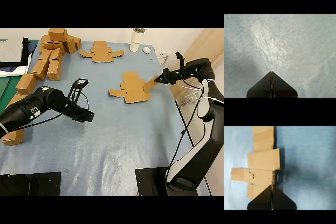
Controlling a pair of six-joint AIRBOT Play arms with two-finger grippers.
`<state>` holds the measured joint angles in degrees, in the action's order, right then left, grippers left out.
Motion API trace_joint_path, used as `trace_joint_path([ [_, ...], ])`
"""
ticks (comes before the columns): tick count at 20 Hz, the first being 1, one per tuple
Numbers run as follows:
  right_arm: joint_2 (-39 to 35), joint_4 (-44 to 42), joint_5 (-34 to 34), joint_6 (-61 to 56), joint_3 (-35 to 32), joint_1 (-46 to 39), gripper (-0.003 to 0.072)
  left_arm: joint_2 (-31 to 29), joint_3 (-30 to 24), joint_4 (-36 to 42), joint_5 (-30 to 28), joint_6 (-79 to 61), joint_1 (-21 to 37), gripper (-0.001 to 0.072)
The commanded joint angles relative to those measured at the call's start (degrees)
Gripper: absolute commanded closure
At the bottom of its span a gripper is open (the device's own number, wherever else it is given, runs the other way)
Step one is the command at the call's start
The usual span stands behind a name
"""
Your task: Fold the box.
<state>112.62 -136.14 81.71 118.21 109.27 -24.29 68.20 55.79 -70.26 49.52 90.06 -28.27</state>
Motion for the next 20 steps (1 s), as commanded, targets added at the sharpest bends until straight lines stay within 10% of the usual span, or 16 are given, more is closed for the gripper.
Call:
trace_joint_path([
  [1,-9.27,5.42,-1.62,-1.77,-10.45,2.12,0.0685,-0.02,-0.02,0.00,-0.02,0.00,0.09,0.0698],
  [10,-42.10,10.16,-19.82,-5.84,-60.96,9.40,0.0607,-0.04,-0.02,-0.02,2.49,-0.68,0.07,0.0698],
  [12,-42.91,13.03,-19.28,-6.47,-61.99,9.42,0.0343,-0.04,-0.02,-0.04,4.24,-0.68,0.09,0.0698],
  [20,-36.35,15.02,-19.71,-0.35,-55.25,9.42,0.0344,-0.04,-0.02,-0.02,5.09,-0.66,0.04,0.0699],
])
